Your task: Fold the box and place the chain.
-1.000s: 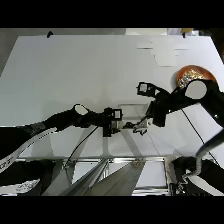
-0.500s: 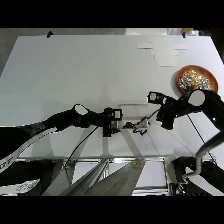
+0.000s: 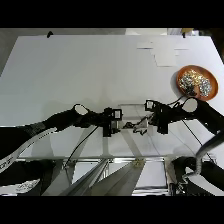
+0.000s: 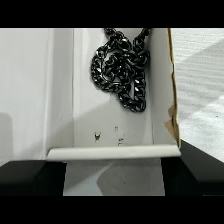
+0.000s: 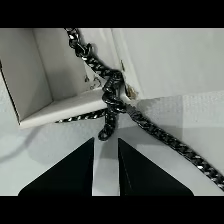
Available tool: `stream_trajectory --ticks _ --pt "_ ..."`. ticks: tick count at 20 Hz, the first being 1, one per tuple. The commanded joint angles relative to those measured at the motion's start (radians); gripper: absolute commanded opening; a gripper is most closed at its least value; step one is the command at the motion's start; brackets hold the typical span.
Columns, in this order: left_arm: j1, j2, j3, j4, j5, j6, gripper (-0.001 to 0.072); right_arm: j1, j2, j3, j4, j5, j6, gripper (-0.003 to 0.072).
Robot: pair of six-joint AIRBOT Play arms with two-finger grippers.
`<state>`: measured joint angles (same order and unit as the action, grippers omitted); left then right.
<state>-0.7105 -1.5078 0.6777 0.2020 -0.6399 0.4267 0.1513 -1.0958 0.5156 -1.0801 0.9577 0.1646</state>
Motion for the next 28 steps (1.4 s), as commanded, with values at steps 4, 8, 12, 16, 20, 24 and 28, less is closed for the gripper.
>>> stream_trajectory --ticks 4,8,12,16,20,24,28 --pt "0.000 0.000 0.001 0.000 0.000 0.000 0.0207 -0.001 -0.005 -0.044 0.061 -0.058 -0.016 0.0291" --pt "0.000 0.000 0.001 0.000 0.000 0.000 0.0207 -0.001 -0.005 -0.045 0.064 -0.070 -0.015 0.0269" --pt "0.000 0.000 0.001 0.000 0.000 0.000 0.0207 -0.001 -0.017 -0.051 0.064 -0.112 -0.008 0.0218" --pt "0.000 0.000 0.001 0.000 0.000 0.000 0.0207 -0.001 -0.035 -0.052 0.064 -0.117 -0.008 0.0162" --pt "0.000 0.000 0.001 0.000 0.000 0.000 0.0207 -0.001 -0.036 -0.055 0.060 -0.109 -0.008 0.0027" --pt "0.000 0.000 0.001 0.000 0.000 0.000 0.0207 0.053 -0.029 -0.059 -0.026 -0.105 0.005 0.0022" --pt "0.000 0.000 0.001 0.000 0.000 0.000 0.0207 0.056 0.109 -0.058 -0.201 -0.087 0.141 0.0021"
